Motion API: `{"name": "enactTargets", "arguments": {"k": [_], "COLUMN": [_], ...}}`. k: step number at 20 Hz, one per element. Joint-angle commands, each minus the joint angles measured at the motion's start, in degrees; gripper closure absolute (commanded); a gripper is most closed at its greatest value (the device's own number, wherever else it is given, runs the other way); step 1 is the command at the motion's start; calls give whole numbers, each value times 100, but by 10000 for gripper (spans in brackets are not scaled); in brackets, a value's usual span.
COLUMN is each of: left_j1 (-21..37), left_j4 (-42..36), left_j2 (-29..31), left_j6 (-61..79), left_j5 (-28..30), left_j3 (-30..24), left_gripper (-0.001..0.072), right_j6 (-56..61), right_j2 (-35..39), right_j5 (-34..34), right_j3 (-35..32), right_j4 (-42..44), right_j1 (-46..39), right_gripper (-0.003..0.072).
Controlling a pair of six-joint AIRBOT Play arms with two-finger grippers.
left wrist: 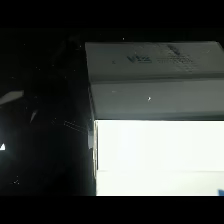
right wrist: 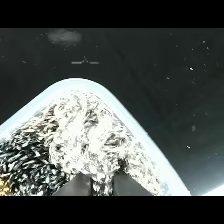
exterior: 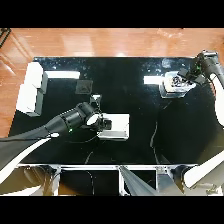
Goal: Fold the box and place the chain.
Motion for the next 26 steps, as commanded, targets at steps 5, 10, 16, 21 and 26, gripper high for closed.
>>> {"name": "enactTargets", "arguments": {"k": [5,10,16,21,26], "left_j1": [4,2,-2,-2,-9], "left_j4": [2,0,-44,-37,-37], "left_j2": [-2,-2,-2,-2,-2], "left_j6": [0,2,31,103,103], "left_j5": [57,234,192,149,142], "left_j3": [4,4,4,4,4], "left_gripper": [688,687,688,688,689], "right_j6": [-1504,-2813,-3515,-3700,-3722], "right_j2": [752,2330,4170,5628,6592], "right_j5": [-315,-695,-990,-1287,-1552], "right_j3": [221,348,341,-417,-1904], "right_j4": [317,1397,2774,3182,3235], "right_j1": [-92,-138,-125,385,1600], "right_gripper": [666,673,673,673,673]}}
